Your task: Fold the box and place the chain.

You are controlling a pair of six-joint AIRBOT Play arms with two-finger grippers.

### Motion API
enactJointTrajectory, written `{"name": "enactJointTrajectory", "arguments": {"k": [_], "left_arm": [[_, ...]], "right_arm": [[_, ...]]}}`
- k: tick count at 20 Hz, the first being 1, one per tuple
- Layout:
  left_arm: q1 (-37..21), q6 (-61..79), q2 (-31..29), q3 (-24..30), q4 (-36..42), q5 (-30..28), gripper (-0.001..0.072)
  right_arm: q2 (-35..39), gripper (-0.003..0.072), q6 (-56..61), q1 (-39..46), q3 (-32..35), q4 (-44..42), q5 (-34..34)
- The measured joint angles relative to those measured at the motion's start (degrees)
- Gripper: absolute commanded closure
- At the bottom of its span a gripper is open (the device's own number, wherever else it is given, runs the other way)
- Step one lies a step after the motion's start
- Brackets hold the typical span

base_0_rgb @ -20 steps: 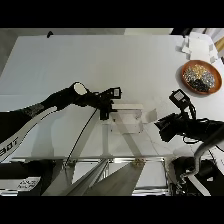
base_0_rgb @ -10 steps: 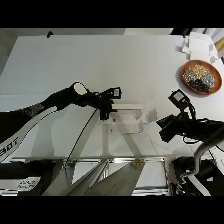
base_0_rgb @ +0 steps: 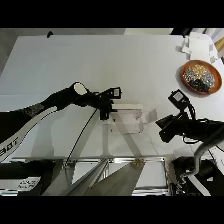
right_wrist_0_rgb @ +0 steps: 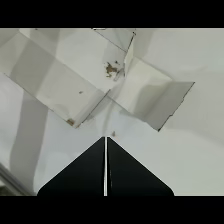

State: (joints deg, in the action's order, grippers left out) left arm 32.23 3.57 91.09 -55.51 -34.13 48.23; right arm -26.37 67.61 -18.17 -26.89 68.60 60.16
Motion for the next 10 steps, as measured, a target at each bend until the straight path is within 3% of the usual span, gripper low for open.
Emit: {"name": "enactJointTrajectory", "arguments": {"k": [5, 10], "left_arm": [[0.0, 0.0, 0.0, 0.0, 0.0, 0.0, 0.0698], [0.0, 0.0, 0.0, 0.0, 0.0, 0.02, 0.0698]], "right_arm": [[-0.02, 0.0672, -6.1, 0.0, 0.0, -8.76, 0.55], [0.0, 0.067, -9.94, 0.0, 0.0, -15.5, 6.43]]}}
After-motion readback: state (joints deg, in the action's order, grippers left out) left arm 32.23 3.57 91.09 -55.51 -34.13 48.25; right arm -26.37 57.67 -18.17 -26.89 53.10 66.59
